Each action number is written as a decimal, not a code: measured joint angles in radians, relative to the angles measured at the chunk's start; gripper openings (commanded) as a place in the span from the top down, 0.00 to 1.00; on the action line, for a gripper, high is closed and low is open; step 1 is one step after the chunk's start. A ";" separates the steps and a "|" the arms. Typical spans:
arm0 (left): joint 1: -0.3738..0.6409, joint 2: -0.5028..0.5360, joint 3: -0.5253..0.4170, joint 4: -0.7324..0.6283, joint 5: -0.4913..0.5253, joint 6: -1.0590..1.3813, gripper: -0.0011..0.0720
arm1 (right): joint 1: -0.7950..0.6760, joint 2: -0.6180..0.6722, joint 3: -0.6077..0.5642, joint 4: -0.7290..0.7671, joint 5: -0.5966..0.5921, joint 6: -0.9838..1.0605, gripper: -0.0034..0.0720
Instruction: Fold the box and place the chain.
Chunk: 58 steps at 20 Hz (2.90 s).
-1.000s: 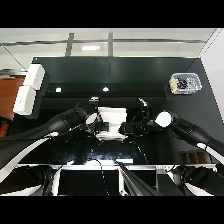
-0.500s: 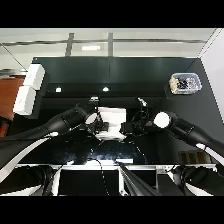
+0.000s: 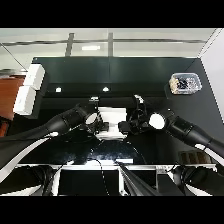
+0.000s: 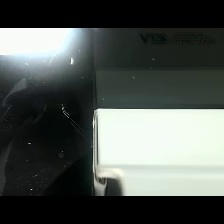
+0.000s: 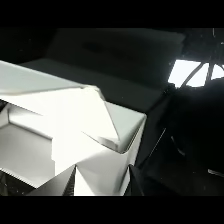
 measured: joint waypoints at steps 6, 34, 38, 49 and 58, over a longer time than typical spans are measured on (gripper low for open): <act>0.000 0.000 0.000 0.000 0.000 0.007 0.94 | 0.014 -0.002 0.016 -0.079 0.033 0.079 0.44; 0.000 0.000 0.000 0.000 0.000 0.015 0.94 | 0.102 -0.114 0.167 -0.239 0.175 0.274 0.46; 0.000 0.000 0.000 0.000 0.000 0.015 0.94 | 0.115 -0.118 0.170 -0.268 0.187 0.293 0.45; 0.000 0.000 0.000 0.000 0.000 0.015 0.94 | 0.121 -0.154 0.171 -0.286 0.213 0.315 0.46; 0.000 0.000 0.000 0.002 0.008 0.015 0.94 | 0.121 -0.200 0.200 -0.288 0.217 0.322 0.53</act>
